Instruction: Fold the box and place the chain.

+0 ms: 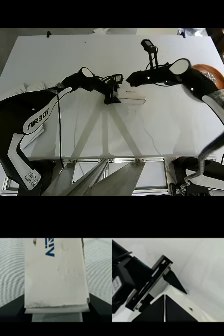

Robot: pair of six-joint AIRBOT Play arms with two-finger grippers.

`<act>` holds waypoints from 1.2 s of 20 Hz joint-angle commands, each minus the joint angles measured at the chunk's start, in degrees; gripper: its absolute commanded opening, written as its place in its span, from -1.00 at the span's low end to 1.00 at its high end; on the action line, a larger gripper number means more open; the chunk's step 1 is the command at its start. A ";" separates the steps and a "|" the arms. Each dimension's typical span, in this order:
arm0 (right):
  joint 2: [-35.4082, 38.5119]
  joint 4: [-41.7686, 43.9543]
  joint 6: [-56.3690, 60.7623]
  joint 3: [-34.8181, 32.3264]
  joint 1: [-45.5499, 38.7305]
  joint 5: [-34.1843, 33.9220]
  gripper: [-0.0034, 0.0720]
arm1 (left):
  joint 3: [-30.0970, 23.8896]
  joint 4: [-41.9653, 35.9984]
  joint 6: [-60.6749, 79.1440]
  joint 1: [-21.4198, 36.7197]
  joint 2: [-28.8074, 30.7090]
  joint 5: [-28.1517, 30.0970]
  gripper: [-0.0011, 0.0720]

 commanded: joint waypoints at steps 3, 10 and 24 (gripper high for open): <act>-0.31 2.16 8.07 -7.32 1.88 -7.45 -0.87 | 0.00 0.00 0.02 0.02 0.02 0.02 -0.09; -0.39 1.99 7.69 -10.91 4.02 -6.45 -0.87 | 0.00 0.00 0.02 0.02 0.02 0.02 -0.09; -1.16 0.24 7.69 -13.68 4.09 -7.10 -0.87 | 0.00 0.00 0.02 0.02 0.02 0.02 -0.09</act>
